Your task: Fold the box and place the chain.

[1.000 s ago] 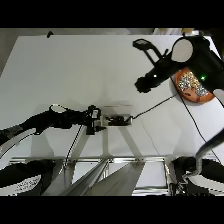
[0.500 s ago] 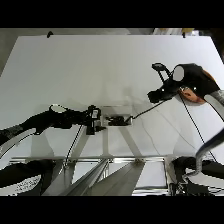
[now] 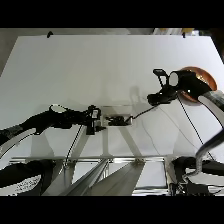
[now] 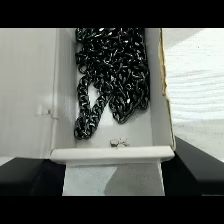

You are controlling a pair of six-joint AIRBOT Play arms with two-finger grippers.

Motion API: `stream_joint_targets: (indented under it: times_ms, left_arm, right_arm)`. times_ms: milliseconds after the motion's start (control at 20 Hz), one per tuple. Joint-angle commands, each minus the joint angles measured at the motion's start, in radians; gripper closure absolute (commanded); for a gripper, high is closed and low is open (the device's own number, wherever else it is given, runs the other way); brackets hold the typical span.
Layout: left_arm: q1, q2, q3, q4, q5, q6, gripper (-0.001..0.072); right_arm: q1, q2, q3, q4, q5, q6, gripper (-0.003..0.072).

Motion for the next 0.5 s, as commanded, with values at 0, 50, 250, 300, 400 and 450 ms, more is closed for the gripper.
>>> stream_joint_targets:
  times_ms: [0,50,250,300,400,450]
  left_arm:
    - [0.000,0.000,0.001,0.000,0.000,0.000,0.0571]
    - [0.000,0.000,0.001,0.000,0.000,0.000,0.0571]
    - [0.000,0.000,0.001,0.000,0.000,0.000,0.0571]
    - [0.000,0.000,0.001,0.000,0.000,0.000,0.0571]
    - [0.000,0.000,0.001,0.000,0.000,0.000,0.0571]
    - [0.000,0.000,0.001,0.000,0.000,0.000,0.0571]
  right_arm:
    - [0.001,-0.017,-0.001,-0.020,0.002,0.020,0.0311]
    - [0.001,-0.023,-0.001,-0.021,0.011,0.022,0.0325]
    - [0.001,-0.035,-0.018,-0.021,0.023,0.044,0.0373]
    - [0.001,-0.036,-0.019,-0.021,0.023,0.043,0.0416]
    - [0.002,-0.035,-0.019,-0.020,0.023,0.031,0.0595]
    - [0.012,-0.034,-0.019,-0.021,0.029,0.003,0.0674]
